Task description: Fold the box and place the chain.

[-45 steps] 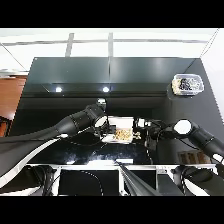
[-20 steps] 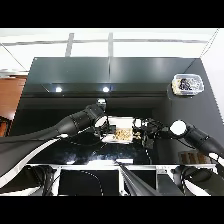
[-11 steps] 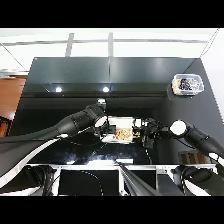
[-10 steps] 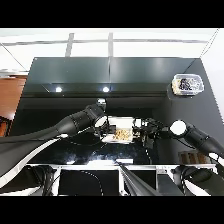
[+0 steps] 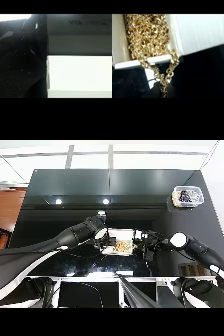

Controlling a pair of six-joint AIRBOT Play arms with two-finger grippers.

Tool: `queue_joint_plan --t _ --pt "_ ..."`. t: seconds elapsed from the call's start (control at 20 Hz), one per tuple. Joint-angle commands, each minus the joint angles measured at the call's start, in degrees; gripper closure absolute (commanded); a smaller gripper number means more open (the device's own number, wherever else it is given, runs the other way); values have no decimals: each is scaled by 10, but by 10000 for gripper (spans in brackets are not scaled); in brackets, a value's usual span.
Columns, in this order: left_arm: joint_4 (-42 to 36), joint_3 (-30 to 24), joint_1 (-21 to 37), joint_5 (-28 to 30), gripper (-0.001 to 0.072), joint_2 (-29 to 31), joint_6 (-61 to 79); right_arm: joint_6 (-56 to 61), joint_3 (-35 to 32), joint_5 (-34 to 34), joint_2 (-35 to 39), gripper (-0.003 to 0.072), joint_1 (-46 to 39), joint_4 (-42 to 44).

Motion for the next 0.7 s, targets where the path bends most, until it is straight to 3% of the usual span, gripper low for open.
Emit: queue_joint_plan --t 0.0,0.2,0.35,0.55,0.65 --pt "0 0 0 0 677 0 0 66 5 12 29 660 -2 -24" --pt "0 0 0 0 676 0 0 179 46 68 103 660 -2 -96" --pt "0 0 0 0 676 0 0 244 93 122 146 661 -2 -99" --pt "0 0 0 0 676 0 0 336 175 197 161 661 -2 -76" --pt "-9 0 0 0 676 0 0 363 182 178 160 661 -2 -9"
